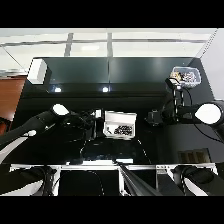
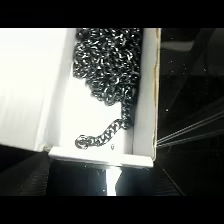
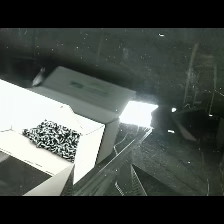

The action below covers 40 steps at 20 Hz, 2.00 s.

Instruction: Fold the box and place the chain.

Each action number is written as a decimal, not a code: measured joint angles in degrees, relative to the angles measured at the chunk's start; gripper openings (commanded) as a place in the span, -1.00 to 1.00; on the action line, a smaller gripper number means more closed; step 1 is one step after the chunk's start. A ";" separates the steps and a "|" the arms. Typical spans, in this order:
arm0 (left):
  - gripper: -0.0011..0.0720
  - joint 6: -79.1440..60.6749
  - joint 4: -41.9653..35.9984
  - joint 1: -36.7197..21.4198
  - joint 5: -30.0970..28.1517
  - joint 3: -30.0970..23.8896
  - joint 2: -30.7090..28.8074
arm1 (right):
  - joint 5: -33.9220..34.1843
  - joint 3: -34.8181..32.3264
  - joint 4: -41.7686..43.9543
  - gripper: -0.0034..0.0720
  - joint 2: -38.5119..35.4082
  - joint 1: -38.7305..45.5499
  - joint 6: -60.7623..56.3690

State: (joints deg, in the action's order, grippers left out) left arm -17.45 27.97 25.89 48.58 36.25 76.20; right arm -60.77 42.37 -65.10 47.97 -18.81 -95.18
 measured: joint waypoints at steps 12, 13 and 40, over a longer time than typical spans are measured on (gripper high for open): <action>-0.02 0.28 1.40 3.78 -2.23 0.31 0.24 | 4.48 0.00 0.02 1.00 0.04 0.00 0.00; -0.02 0.42 1.40 3.87 -2.58 0.31 0.24 | 6.01 0.00 0.07 1.00 0.20 0.00 0.09; -0.01 0.85 1.55 4.13 -3.61 0.33 0.24 | 0.63 2.56 21.11 1.00 14.86 -4.74 80.11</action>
State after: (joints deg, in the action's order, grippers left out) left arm -16.60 29.52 30.02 44.97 36.58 76.44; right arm -60.14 44.93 -43.99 62.83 -23.55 -15.07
